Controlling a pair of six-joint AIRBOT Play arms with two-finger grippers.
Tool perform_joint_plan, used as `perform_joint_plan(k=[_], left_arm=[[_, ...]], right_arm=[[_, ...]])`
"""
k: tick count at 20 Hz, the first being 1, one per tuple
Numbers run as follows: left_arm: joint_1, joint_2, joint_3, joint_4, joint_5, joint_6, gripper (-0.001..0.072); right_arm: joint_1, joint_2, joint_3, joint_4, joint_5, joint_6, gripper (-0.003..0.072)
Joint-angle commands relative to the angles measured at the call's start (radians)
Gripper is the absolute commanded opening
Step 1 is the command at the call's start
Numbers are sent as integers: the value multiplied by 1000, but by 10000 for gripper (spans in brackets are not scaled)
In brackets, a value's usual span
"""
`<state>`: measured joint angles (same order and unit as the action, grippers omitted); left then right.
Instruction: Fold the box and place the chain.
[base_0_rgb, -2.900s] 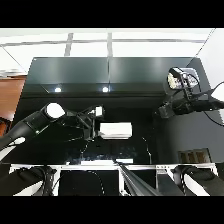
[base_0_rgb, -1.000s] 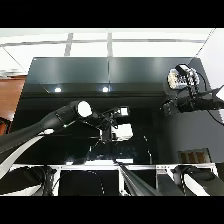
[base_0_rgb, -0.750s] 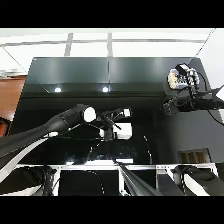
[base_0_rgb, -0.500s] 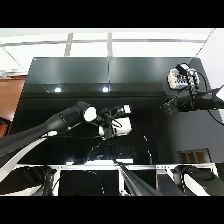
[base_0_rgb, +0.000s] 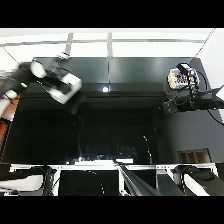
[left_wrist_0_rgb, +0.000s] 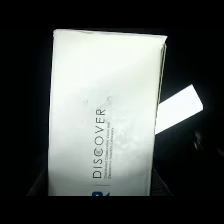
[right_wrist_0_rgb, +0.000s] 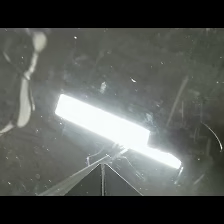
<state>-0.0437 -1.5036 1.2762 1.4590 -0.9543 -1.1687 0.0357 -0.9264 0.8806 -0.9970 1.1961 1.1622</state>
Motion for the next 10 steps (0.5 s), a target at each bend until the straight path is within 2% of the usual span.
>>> perform_joint_plan(k=[1,5,10], left_arm=[[281,-166,234,-65,-62,-39,295],[376,-379,505,-67,-51,-35,295],[371,-557,684,-89,-82,-33,295]], right_arm=[[1,-7,1,27,-17,61,18],[1,-17,1,66,-29,90,18],[3,-19,1,65,-57,121,18]])
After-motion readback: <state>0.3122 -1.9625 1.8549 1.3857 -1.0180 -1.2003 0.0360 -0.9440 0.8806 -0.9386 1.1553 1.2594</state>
